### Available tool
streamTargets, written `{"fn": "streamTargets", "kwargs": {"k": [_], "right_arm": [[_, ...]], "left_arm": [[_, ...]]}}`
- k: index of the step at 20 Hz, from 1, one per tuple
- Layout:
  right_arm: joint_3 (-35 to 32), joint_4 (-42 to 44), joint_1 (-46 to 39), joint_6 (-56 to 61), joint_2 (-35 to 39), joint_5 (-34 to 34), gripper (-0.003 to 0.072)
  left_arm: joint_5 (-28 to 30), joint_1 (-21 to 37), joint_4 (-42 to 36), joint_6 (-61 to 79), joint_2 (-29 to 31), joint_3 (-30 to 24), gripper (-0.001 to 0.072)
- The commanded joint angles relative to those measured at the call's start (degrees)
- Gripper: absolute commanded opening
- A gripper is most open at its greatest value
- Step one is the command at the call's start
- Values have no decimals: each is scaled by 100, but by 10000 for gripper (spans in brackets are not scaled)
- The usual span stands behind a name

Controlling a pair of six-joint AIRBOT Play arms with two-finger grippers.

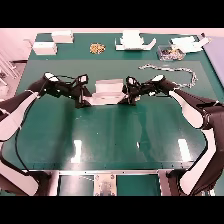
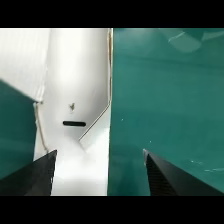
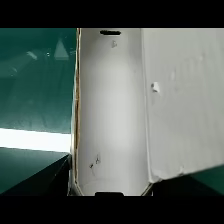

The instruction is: Fold the box and place the chain.

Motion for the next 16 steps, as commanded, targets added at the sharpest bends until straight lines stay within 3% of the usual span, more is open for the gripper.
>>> {"fn": "streamTargets", "kwargs": {"k": [1, 16], "right_arm": [[0, 0, 2, 0, -2, 2, 520], [0, 2, 2, 0, -2, 2, 520]], "left_arm": [[243, -68, -2, -22, -63, -7, 617], [728, -76, 367, -151, -9, 72, 608]]}}
